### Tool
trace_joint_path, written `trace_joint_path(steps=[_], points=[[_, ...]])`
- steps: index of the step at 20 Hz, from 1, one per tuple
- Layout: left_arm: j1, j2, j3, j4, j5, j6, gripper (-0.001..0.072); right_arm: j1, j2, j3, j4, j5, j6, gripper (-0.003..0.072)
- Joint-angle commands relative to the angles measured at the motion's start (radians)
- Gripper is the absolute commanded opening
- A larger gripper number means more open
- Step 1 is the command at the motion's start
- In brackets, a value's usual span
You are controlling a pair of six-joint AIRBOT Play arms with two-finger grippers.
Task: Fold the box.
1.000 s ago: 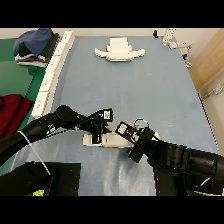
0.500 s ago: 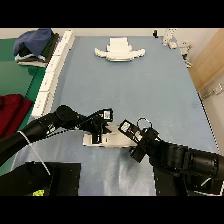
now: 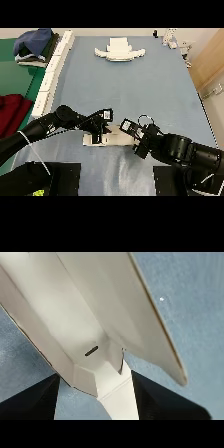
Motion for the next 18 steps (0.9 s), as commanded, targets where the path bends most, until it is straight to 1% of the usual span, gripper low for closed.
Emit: trace_joint_path(steps=[1, 2, 7, 9, 11, 15, 18], points=[[-0.001, 0.000, 0.000, 0.000, 0.000, 0.000, 0.0014, -0.091, 0.028, 0.001, 0.099, 0.051, -0.229, 0.0720], [-0.001, 0.000, 0.000, 0.000, 0.000, 0.000, 0.0014, -0.137, 0.029, 0.001, 0.168, 0.058, -0.333, 0.0720], [-0.001, 0.000, 0.000, 0.000, 0.000, 0.000, 0.0014, -0.463, 0.013, -0.002, 0.687, 0.058, -1.042, 0.0720], [-0.001, 0.000, 0.000, 0.000, 0.000, 0.000, 0.0015, -0.544, -0.002, -0.003, 0.818, 0.056, -1.237, 0.0720], [-0.001, 0.000, 0.000, 0.000, 0.000, 0.000, 0.0014, -0.572, -0.024, -0.003, 0.880, 0.055, -1.347, 0.0720], [-0.001, 0.000, 0.000, 0.000, 0.000, 0.000, 0.0014, -0.577, -0.097, -0.005, 0.929, 0.046, -1.509, 0.0720], [-0.001, 0.000, 0.000, 0.000, 0.000, 0.001, 0.0014, -0.616, -0.145, -0.024, 0.985, 0.045, -1.559, 0.0720]])
